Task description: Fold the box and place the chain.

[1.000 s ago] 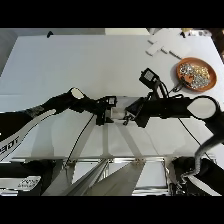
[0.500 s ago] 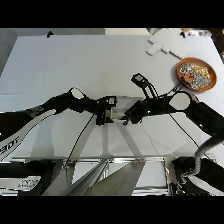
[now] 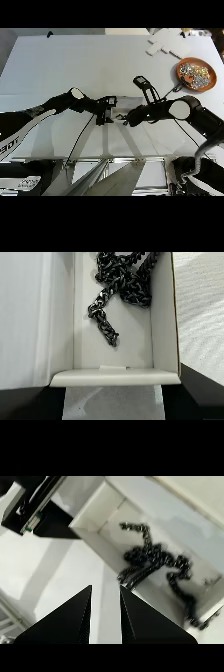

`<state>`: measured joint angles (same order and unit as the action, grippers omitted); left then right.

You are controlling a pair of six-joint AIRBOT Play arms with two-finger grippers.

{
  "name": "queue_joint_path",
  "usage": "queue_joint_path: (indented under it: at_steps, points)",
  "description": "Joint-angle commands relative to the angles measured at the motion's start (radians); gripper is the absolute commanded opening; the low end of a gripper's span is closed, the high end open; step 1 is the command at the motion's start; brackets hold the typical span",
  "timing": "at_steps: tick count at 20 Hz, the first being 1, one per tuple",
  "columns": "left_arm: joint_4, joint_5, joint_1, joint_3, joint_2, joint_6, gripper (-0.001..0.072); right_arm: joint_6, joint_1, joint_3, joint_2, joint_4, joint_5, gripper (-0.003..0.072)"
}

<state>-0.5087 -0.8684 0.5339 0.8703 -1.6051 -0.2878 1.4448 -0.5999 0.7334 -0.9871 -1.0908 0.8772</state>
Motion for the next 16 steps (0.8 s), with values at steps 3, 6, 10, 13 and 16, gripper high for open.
queue_joint_path:
  at_steps: [3,6,10,13,16]
  points:
    - [0.000,0.000,0.000,0.000,0.000,-0.001,0.0326,0.541,-0.237,-0.018,0.024,-0.391,-0.002,0.0201]
    - [0.000,0.000,0.000,0.000,0.000,0.000,0.0326,0.788,-0.288,-0.071,0.004,-0.499,-0.044,0.0200]
    - [0.000,0.000,0.000,0.000,0.000,0.000,0.0326,0.825,-0.290,-0.099,-0.066,-0.502,-0.205,0.0165]
    - [0.000,0.000,0.000,0.000,0.000,0.000,0.0326,0.839,-0.290,-0.099,-0.099,-0.499,-0.265,0.0159]
    - [0.000,0.000,0.000,0.000,0.000,0.000,0.0326,0.855,-0.290,-0.099,-0.106,-0.499,-0.256,0.0159]
